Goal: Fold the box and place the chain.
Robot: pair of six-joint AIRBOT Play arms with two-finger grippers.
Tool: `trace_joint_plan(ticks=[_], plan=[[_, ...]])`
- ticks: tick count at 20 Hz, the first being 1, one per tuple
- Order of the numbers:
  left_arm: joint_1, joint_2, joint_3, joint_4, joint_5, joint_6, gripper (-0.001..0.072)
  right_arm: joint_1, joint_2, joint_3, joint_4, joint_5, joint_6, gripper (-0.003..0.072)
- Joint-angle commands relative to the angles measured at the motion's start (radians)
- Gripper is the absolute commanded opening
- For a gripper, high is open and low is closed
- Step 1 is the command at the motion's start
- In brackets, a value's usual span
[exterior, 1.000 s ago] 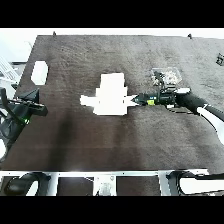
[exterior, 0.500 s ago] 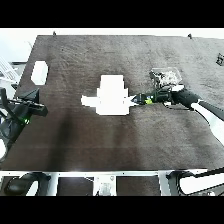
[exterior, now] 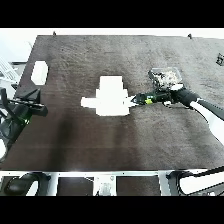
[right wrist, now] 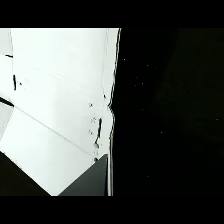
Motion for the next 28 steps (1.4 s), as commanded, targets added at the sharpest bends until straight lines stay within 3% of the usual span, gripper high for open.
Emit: trace_joint_plan(ticks=[1,4,7,14,18,21,28], plan=[[0.0,-0.011,0.003,0.001,0.003,0.017,0.0417,0.0,-0.001,0.001,-0.001,0.0,0.001,0.0003],[0.0,-0.109,0.052,0.001,-0.026,0.018,0.0419,0.0,-0.001,0.001,-0.001,-0.007,0.001,0.0003],[0.0,-0.29,0.175,0.001,-0.106,0.026,0.0418,0.0,-0.001,0.001,0.0,-0.018,0.002,0.0003],[0.0,-0.842,0.602,0.004,-0.418,0.059,0.0417,0.0,-0.001,0.001,0.002,-0.026,0.004,0.0003],[0.0,-1.117,0.875,0.004,-0.675,0.023,0.0417,0.0,-0.001,0.0,0.003,-0.027,0.005,0.0003],[-0.001,-1.265,1.036,0.004,-0.797,-0.029,0.0417,0.0,-0.001,0.0,0.003,-0.051,0.031,0.0003],[-0.044,-1.49,1.325,0.033,-0.937,-0.128,0.0419,0.001,-0.001,0.0,0.003,-0.051,0.03,0.0004]])
